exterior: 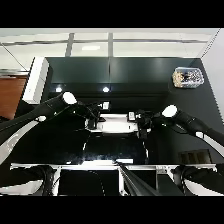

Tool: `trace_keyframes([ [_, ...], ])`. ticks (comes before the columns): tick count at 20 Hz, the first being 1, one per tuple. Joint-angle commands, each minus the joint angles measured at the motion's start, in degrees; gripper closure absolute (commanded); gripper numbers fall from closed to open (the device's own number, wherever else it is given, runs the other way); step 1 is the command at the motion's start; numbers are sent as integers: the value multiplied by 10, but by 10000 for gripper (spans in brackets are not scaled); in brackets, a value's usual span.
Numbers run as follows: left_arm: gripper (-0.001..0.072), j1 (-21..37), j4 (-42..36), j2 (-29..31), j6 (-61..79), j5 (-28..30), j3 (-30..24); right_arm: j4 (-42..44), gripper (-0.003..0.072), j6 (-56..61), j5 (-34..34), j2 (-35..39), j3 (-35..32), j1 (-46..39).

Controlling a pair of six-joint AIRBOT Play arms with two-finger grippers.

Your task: Fold the box and place the chain.

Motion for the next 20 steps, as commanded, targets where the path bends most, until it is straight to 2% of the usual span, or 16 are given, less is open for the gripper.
trace_keyframes([
  [1,682,0,0,0,0,1,1,0,-33,-1,-8,-6,-1,1],
  [12,682,0,-1,0,0,1,1,13,-32,0,-16,-15,-1,1],
  [13,681,0,-1,0,0,1,1,13,21,0,-16,-15,-1,1],
  [14,681,0,-1,0,0,1,1,13,144,0,-16,-15,-1,1],
  [15,681,0,-1,0,-1,1,1,13,180,0,-16,-15,-1,1],
  [18,673,0,0,0,-31,1,4,13,187,0,-16,-15,-1,1],
  [19,558,0,3,5,-49,0,8,13,187,0,-16,-15,-1,1],
  [20,396,0,12,15,-63,0,11,13,187,0,-16,-15,-1,1],
])
